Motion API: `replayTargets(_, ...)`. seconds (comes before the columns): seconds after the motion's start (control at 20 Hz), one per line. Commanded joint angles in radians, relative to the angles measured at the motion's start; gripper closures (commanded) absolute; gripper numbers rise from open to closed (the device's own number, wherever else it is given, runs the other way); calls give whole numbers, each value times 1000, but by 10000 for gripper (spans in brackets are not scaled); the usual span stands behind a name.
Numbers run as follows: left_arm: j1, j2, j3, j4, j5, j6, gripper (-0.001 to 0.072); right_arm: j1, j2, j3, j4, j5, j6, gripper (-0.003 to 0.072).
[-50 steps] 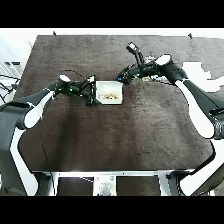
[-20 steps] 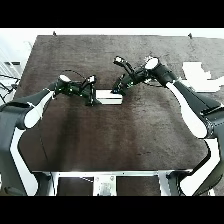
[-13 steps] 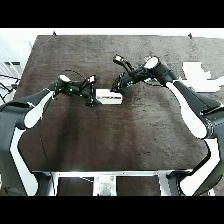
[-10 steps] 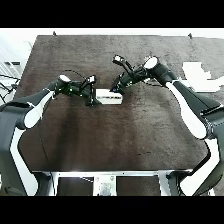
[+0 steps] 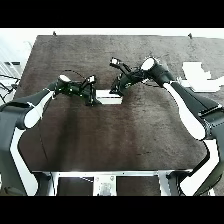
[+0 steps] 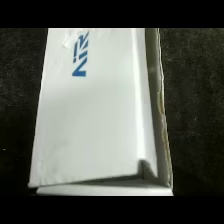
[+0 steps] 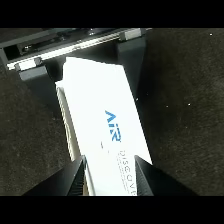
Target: Fold the box and place the chain.
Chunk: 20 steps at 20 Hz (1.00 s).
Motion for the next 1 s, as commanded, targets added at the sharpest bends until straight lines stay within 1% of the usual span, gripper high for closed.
replayTargets(0.0,0,0,0,0,0,0,357,8,-1,-3,-11,-13,4,338)
replayTargets(0.1,0,0,0,0,-1,0,357,14,-1,-14,-11,-13,4,339)
replayTargets(0.15,0,0,0,0,0,0,357,17,-1,-24,-11,-13,4,368)
replayTargets(0.25,0,0,0,0,-1,0,357,24,-1,-48,-10,-13,4,386)
replayTargets(0.5,0,0,0,0,-1,0,357,32,-1,-113,2,-12,3,385)
replayTargets(0.6,0,0,0,0,0,0,357,31,-1,-147,10,-13,-5,373)
replayTargets(0.7,0,0,0,0,0,0,357,21,-1,-163,40,-14,-34,348)
replayTargets(0.95,0,0,0,0,0,0,357,-17,0,-161,159,-39,-71,356)
